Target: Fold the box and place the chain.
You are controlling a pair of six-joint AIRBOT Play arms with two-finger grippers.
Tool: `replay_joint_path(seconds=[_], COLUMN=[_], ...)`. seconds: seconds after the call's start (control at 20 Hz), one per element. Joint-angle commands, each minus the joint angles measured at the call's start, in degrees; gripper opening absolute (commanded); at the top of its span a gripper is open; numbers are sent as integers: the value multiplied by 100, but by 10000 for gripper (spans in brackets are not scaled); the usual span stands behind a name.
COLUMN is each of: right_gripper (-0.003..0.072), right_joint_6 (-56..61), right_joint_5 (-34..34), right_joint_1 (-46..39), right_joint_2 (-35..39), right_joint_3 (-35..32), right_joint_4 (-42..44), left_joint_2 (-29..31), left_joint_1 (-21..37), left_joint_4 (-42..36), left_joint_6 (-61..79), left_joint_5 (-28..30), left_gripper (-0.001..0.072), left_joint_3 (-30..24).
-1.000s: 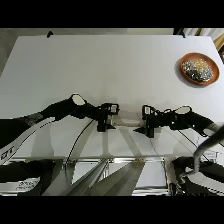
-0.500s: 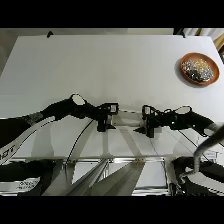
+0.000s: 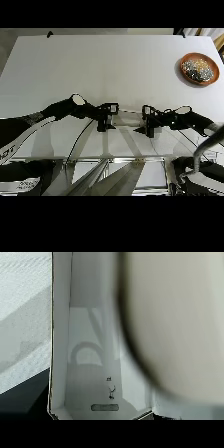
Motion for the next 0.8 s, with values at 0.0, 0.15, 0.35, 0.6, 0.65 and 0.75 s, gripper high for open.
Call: replay_joint_path(seconds=[0.0, 0.15, 0.35, 0.6, 0.65, 0.75], right_gripper=[323, 323, 330, 704, 703, 702], right_joint_6=[0, 0, 11, 400, 603, 1320], right_joint_5=[0, 2, 22, -44, -59, -195], right_joint_1=[2, 2, 0, 0, 0, 0], right_joint_2=[2, 2, 7, 319, 452, 769], right_joint_3=[4, 4, 4, 4, 4, 7], right_joint_4=[4, 4, 33, -291, -568, -1246], left_joint_2=[-4, -4, -4, -4, -4, -4], left_joint_1=[-4, -4, -4, -4, -4, -4], left_joint_4=[2, 2, 2, 2, 2, 2], left_joint_6=[0, 0, 0, 0, 0, 0], left_joint_5=[4, 2, 4, 4, 4, 2], left_gripper=[273, 273, 273, 273, 273, 273], left_joint_3=[-2, -2, -2, -2, -2, -2])
